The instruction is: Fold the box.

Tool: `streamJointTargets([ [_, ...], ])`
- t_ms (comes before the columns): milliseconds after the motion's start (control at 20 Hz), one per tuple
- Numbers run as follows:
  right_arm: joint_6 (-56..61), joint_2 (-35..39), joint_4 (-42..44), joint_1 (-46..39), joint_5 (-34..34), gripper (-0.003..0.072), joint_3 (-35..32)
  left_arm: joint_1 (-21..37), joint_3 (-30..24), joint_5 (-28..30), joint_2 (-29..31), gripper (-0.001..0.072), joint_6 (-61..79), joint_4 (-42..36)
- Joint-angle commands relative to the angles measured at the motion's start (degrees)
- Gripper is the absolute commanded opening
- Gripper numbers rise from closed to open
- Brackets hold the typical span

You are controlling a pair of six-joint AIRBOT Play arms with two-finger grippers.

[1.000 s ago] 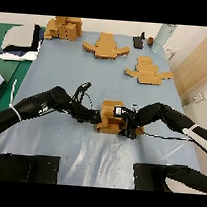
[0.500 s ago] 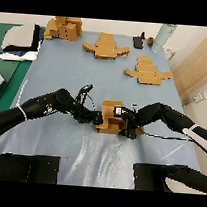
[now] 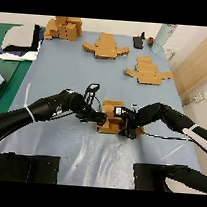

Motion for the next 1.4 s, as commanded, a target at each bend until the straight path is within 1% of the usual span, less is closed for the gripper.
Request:
streamJointTargets([
  [0, 0.0, 0.0, 0.0, 0.0, 0.0, 0.0571, 0.0, -3.4, 3.1, -2.8, -2.2, 0.0637, -6.1, 4.7],
  [200, 0.0, 0.0, 0.0, 0.0, 0.1, 0.0571, 0.0, -4.5, 4.6, -8.6, -3.2, 0.0637, -11.2, 7.7],
  [250, 0.0, 0.0, 0.0, 0.0, 0.1, 0.0571, 0.0, -4.5, 4.6, -8.5, -3.3, 0.0637, -12.5, 8.3],
  [350, 0.0, 0.0, 0.0, 0.0, 0.1, 0.0571, 0.0, -4.8, 4.8, -6.5, -4.1, 0.0637, -14.1, 8.3],
  [550, 0.0, 0.0, -0.2, 0.0, 0.2, 0.0571, 0.0, -6.4, 7.2, -6.4, -6.0, 0.0637, -14.4, 8.4],
  [700, 0.0, 0.0, -0.2, 0.0, 0.1, 0.0571, 0.0, -6.3, 7.8, -6.7, -6.3, 0.0636, -15.8, 9.0],
  [800, 0.0, 0.0, -0.2, 0.0, 0.2, 0.0571, 0.0, -6.3, 8.7, -6.9, -8.0, 0.0636, -16.2, 9.0],
  [950, 0.0, 0.0, -0.2, 0.0, 0.1, 0.0571, 0.0, -6.3, 12.0, -10.6, -11.7, 0.0635, -18.9, 10.1],
  [1150, 0.0, 0.0, -0.2, 0.0, 0.1, 0.0571, 0.0, -6.3, 16.9, -18.4, -15.7, 0.0635, -25.9, 13.2],
  [1300, 0.0, 0.0, -0.2, 0.0, 0.1, 0.0571, 0.0, -6.3, 18.7, -19.3, -18.0, 0.0634, -26.4, 13.3],
  [1350, 0.0, 0.0, -0.2, 0.0, 0.1, 0.0571, 0.0, -6.3, 18.8, -19.1, -18.5, 0.0603, -26.4, 13.2],
])
